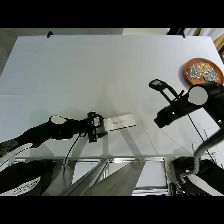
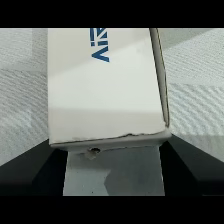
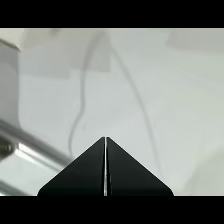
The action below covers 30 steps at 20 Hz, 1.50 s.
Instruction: Fold the box and place the chain.
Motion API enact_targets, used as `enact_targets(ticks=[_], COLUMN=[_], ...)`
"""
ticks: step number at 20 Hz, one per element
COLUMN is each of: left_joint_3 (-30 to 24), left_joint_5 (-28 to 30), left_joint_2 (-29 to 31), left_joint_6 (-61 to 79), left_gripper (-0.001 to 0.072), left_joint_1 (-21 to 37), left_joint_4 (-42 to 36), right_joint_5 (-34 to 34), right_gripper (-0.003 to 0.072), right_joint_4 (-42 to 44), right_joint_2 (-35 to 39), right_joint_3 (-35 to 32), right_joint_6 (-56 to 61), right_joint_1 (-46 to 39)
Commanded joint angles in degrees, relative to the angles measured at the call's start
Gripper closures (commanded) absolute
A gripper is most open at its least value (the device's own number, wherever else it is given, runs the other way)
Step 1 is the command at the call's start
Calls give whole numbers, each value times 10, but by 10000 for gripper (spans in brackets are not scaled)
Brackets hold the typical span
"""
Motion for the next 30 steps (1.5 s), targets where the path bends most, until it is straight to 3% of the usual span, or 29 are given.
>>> enact_targets(ticks=[1, 9, 11, 14, 19, 25, 28, 30], left_joint_3=[0, 0, 0, 0, 0, 0, 0, 0], left_joint_5=[0, -40, -41, -21, 150, 378, 512, 606], left_joint_2=[0, 0, 5, 47, 206, 384, 424, 424], left_joint_6=[0, 5, 17, 14, -119, -212, -223, -152], left_gripper=[572, 575, 701, 701, 701, 701, 702, 702], left_joint_1=[0, 0, 2, 2, 30, 174, 249, 288], left_joint_4=[0, -1, -23, -31, -35, -39, -144, -225], right_joint_5=[90, 74, 74, 74, 74, 74, 74, 74], right_gripper=[666, 665, 665, 665, 665, 665, 665, 665], right_joint_4=[-33, -31, -31, -31, -31, -31, -31, -31], right_joint_2=[-8, -8, -8, -8, -8, -8, -8, -8], right_joint_3=[5, 5, 5, 5, 5, 5, 5, 5], right_joint_6=[90, 92, 92, 92, 92, 92, 92, 92], right_joint_1=[-28, -28, -28, -28, -28, -28, -28, -28])
